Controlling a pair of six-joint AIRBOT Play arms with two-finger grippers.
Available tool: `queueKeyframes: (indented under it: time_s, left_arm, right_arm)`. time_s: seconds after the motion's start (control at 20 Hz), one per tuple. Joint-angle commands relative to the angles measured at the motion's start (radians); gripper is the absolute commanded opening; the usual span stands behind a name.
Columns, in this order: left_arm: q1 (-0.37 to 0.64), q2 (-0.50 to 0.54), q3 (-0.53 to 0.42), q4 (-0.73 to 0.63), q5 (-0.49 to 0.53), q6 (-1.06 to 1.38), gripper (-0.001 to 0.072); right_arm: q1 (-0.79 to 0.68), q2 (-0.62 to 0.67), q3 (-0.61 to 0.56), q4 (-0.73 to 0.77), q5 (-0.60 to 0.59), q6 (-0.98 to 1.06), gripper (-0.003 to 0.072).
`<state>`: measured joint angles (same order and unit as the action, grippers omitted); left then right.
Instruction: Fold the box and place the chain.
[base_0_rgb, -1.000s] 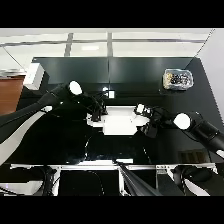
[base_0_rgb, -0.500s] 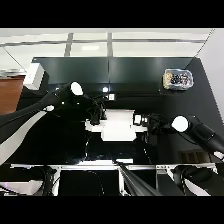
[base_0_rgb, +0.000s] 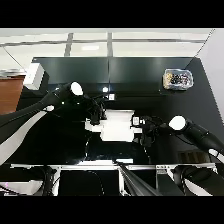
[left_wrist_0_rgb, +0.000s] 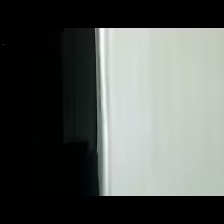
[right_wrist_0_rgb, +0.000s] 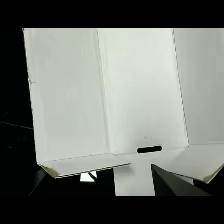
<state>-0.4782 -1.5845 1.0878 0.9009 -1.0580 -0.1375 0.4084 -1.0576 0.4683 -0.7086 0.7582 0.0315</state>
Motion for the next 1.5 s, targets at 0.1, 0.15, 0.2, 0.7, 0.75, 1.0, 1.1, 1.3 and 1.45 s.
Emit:
queueKeyframes:
  time_s: [0.1,0.15,0.2,0.7,0.75,1.0,1.1,1.3,1.45]
  left_arm:
    - [0.0,0.0,0.002,-0.001,0.029,0.007,0.0027]
    - [0.0,0.0,0.002,-0.001,0.028,0.007,0.0027]
    - [0.0,0.0,0.002,-0.001,0.029,0.007,0.0027]
    - [0.0,0.0,0.002,-0.001,0.025,0.006,0.0027]
    - [0.0,0.0,0.002,-0.001,0.024,0.006,0.0027]
    - [0.0,0.0,0.002,-0.002,0.024,0.006,0.0027]
    - [0.0,0.0,0.002,-0.001,0.024,0.006,0.0027]
    - [0.0,0.0,0.002,-0.001,0.014,0.006,0.0027]
    - [0.0,0.0,0.002,-0.001,0.0,0.006,0.0027]
  right_arm:
    - [0.044,-0.007,-0.003,0.092,-0.061,-0.036,0.07]
    - [0.053,-0.007,-0.003,0.108,-0.077,-0.036,0.07]
    - [0.057,-0.007,-0.003,0.108,-0.092,-0.036,0.07]
    - [0.057,-0.005,0.002,0.128,-0.094,-0.006,0.07]
    - [0.055,-0.003,0.003,0.129,-0.117,0.023,0.07]
    - [0.047,0.008,0.005,0.107,-0.142,0.024,0.0699]
    - [0.047,0.013,0.006,0.061,-0.154,-0.037,0.07]
    - [0.045,0.013,0.068,0.006,-0.167,-0.059,0.0699]
    - [-0.013,0.013,0.105,-0.003,-0.184,-0.063,0.0699]
